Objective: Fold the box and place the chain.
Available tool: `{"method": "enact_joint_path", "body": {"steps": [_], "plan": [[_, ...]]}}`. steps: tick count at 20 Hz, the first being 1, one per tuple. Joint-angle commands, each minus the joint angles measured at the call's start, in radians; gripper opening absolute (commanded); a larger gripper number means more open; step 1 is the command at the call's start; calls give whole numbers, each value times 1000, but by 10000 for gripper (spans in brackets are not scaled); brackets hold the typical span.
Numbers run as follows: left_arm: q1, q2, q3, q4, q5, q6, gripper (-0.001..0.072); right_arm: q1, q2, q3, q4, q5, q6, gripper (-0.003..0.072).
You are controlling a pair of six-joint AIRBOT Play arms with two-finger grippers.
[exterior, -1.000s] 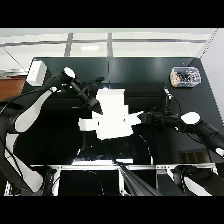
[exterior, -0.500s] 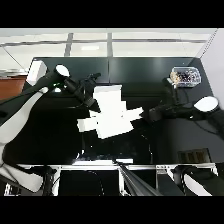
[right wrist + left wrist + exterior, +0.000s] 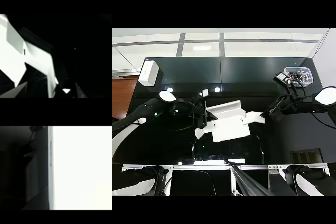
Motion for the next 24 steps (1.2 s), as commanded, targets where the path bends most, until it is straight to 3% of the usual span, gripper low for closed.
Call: {"method": "enact_joint_path", "body": {"steps": [1, 4, 12, 17, 24], "plan": [[-42, -53, 31, 74, 74, 123, 23, 66, 0, -5, -5, -16, -46, 704], [-45, -107, 58, 80, 74, 113, 23, 122, 0, -46, -7, -51, -76, 704], [-81, -109, 58, 153, 111, 88, 23, 277, 0, -229, -7, -228, -330, 704], [-102, -109, 58, 180, 111, 85, 24, 335, -3, -235, -60, -236, -394, 703], [-100, -109, 58, 177, 111, 85, 24, 356, -65, -235, -22, -205, -409, 703]]}}
